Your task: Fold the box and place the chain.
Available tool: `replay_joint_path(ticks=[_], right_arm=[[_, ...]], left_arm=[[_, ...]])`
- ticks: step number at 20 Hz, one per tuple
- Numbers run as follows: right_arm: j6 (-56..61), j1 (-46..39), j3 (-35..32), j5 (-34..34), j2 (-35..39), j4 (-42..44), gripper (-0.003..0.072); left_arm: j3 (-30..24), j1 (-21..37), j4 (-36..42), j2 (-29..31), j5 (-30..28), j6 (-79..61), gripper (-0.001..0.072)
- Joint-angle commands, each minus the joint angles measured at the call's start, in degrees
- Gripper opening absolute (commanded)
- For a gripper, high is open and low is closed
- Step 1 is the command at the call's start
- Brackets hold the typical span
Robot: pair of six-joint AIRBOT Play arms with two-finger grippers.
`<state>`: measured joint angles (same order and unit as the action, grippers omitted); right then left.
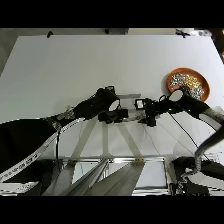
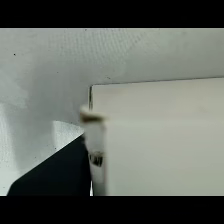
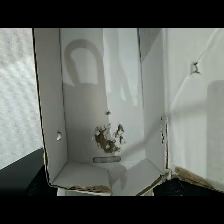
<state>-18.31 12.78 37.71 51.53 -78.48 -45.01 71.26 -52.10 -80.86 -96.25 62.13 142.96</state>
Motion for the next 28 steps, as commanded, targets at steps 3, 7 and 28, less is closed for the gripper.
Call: replay_joint_path(ticks=[3, 7, 28], right_arm=[[0.0, 0.0, 0.0, 0.1, 0.0, 0.0, 0.0508], [0.0, 0.0, 0.0, 0.1, 0.0, 0.0, 0.0508], [0.0, 0.0, 0.0, 0.1, 0.0, 0.0, 0.0508]], left_arm=[[0.0, 0.0, -0.2, -0.1, -0.6, 0.0, 0.0155], [0.0, 0.0, -0.1, -0.1, 0.4, -0.1, 0.0001], [0.0, 3.8, -6.4, 14.9, 7.8, -18.1, 0.0529]])
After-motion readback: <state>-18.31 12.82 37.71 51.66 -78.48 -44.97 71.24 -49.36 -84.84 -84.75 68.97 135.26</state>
